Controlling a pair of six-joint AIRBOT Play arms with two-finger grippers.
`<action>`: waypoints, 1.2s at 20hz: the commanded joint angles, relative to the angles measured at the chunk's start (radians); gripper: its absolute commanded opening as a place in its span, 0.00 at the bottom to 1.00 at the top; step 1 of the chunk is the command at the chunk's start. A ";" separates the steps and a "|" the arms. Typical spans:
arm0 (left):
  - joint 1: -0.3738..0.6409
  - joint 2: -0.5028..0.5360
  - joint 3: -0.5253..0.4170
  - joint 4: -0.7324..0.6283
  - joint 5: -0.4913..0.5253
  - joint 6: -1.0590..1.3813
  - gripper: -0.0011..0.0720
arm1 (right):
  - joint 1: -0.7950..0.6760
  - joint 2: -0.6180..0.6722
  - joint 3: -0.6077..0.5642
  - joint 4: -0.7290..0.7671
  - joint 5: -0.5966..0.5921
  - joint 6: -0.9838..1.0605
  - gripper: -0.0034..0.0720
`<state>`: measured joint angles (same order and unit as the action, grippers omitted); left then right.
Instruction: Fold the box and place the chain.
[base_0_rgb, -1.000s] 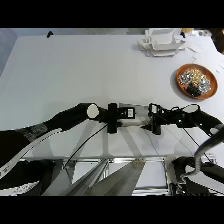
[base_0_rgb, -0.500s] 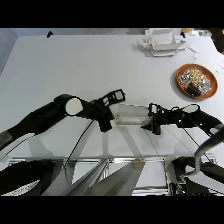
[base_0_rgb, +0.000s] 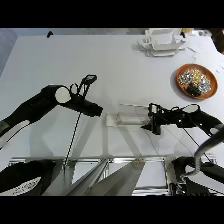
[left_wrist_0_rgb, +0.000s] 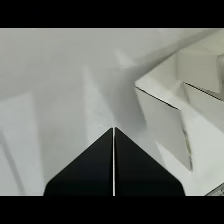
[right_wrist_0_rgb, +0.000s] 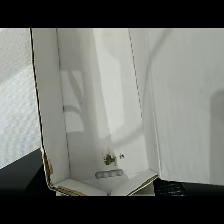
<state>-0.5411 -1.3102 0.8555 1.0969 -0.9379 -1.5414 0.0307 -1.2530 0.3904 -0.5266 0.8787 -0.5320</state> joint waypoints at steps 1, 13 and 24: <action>-0.003 -0.114 0.000 -0.089 -0.010 -0.069 0.02 | 0.000 0.000 0.000 0.000 0.000 0.000 0.59; -0.090 -0.137 0.000 -0.373 0.022 0.166 0.03 | 0.000 0.000 0.000 0.000 0.000 0.000 0.59; -0.127 -0.053 0.000 -0.396 0.048 0.188 0.23 | 0.000 0.000 0.000 0.000 0.000 0.000 0.59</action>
<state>-0.6662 -1.3853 0.8551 0.7040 -0.8944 -1.3602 0.0311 -1.2530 0.3904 -0.5262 0.8783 -0.5320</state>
